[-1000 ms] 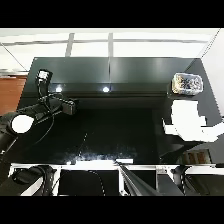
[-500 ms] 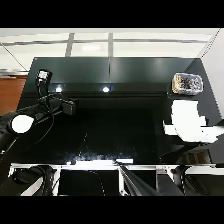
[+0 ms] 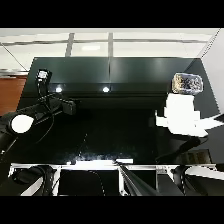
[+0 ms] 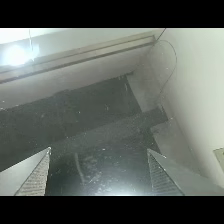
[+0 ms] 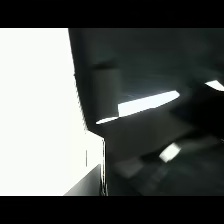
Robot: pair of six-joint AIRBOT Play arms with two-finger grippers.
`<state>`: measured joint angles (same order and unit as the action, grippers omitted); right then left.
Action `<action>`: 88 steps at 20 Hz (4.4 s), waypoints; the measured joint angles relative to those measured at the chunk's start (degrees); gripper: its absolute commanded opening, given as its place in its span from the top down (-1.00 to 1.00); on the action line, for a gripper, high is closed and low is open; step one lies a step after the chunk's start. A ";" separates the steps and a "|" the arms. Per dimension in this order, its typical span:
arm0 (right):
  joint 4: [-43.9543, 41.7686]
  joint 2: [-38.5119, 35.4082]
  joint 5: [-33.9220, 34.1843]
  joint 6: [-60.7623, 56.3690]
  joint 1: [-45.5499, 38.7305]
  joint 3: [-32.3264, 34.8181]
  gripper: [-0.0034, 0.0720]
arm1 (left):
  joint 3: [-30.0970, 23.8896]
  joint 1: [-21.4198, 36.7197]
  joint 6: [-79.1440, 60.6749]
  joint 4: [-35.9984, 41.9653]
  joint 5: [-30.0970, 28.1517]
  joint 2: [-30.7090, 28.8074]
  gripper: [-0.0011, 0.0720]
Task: Fold the box and place the chain.
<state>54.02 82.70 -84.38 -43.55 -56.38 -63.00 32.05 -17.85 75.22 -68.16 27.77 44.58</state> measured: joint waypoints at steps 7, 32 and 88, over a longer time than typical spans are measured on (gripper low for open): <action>-18.45 -14.84 3.15 3.41 12.98 18.84 0.89 | 0.00 -0.02 0.15 1.77 -0.13 0.11 -0.96; -40.24 -39.26 43.41 3.91 63.78 48.24 0.88 | 19.39 7.72 -31.98 40.83 43.95 46.45 -0.38; -8.20 -22.56 44.85 33.94 88.08 35.76 -0.95 | 13.46 -8.13 -82.60 32.44 20.04 38.66 0.90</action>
<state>45.82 60.14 -39.53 -9.61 31.70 -27.24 45.52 -25.98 -7.38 -35.73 47.81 83.24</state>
